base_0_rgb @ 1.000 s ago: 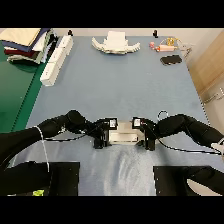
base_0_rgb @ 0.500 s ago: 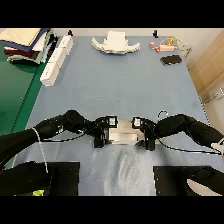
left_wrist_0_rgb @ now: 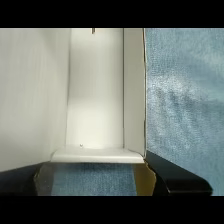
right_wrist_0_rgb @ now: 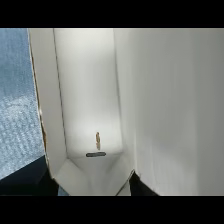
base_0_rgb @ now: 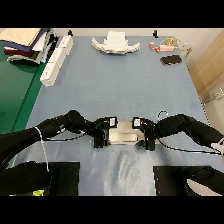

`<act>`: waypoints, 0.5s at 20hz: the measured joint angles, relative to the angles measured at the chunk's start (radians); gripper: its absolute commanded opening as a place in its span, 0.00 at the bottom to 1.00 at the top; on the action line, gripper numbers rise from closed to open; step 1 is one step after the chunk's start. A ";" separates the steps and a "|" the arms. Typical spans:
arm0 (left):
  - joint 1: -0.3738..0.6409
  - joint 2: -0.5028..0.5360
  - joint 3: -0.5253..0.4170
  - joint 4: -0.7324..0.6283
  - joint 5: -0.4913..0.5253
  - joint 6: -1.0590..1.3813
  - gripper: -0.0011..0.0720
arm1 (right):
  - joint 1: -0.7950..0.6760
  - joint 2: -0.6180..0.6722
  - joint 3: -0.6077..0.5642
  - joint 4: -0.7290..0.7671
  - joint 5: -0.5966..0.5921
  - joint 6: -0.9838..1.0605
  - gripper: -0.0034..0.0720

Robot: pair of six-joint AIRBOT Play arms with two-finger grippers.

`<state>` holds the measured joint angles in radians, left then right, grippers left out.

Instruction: Fold the box.

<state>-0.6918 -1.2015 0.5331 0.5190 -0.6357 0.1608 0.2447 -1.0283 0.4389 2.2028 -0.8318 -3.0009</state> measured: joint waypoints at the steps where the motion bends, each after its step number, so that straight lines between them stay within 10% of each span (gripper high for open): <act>1: 0.000 -0.001 0.000 0.001 -0.002 0.000 0.96 | 0.000 0.000 0.000 0.000 0.000 0.000 0.71; 10: -0.018 -0.007 0.000 -0.005 0.003 0.000 0.89 | 0.000 0.000 0.000 0.000 0.000 -0.001 0.71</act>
<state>-0.7094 -1.2083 0.5327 0.5140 -0.6323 0.1604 0.2447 -1.0283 0.4389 2.2032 -0.8318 -3.0016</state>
